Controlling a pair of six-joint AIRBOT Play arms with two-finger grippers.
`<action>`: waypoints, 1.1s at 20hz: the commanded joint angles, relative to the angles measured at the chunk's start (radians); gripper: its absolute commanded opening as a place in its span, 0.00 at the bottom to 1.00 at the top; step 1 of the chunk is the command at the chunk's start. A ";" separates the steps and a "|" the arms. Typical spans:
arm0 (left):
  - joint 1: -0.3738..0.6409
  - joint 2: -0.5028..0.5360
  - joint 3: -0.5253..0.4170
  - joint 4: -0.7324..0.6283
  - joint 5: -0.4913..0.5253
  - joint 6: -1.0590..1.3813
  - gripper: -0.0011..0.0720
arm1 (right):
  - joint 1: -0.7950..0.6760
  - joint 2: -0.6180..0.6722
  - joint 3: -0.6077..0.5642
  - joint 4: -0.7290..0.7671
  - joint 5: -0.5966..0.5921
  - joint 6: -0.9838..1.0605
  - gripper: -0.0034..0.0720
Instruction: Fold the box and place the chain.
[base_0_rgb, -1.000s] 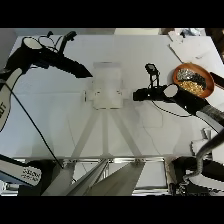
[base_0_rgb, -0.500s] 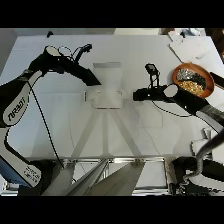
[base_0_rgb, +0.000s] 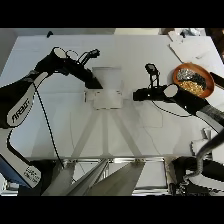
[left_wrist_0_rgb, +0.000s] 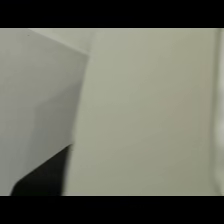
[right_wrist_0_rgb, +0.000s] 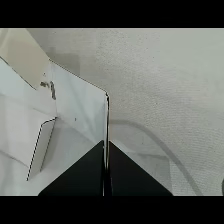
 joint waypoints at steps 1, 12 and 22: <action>-0.010 -0.001 0.001 0.005 0.024 0.049 0.20 | 0.001 -0.001 0.000 0.000 0.000 0.000 0.06; -0.008 0.002 0.001 0.005 0.022 0.045 0.03 | 0.001 -0.001 0.000 0.000 0.000 0.000 0.06; -0.009 0.001 0.001 0.005 0.018 0.045 0.03 | 0.001 -0.001 0.000 0.000 0.000 0.000 0.06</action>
